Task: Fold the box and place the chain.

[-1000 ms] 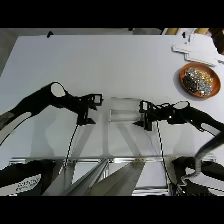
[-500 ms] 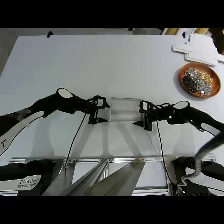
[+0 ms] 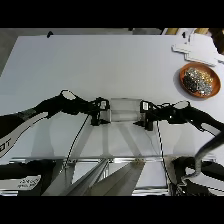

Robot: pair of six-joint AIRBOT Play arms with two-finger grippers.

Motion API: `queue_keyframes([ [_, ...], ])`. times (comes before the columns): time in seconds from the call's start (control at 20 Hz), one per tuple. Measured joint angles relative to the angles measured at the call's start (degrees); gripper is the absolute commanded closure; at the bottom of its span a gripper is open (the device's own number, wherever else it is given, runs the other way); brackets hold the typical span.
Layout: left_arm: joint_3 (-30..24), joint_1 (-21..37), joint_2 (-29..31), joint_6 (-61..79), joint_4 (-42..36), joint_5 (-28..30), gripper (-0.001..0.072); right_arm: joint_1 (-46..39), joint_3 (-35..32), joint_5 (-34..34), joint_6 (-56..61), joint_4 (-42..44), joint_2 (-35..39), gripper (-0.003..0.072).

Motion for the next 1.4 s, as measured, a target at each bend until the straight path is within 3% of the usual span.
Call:
queue_keyframes([
  [0.7, -0.07, -1.05, 0.04, -7.37, 0.24, -1.62, 0.0007, 0.07, 0.00, -0.13, 0.28, 0.20, -0.02, 0.0388],
  [1.4, -1.33, -2.32, 0.02, -7.10, -2.29, 3.82, 0.0012, 0.07, 0.00, -0.09, 0.24, 0.15, -0.02, 0.0388],
])
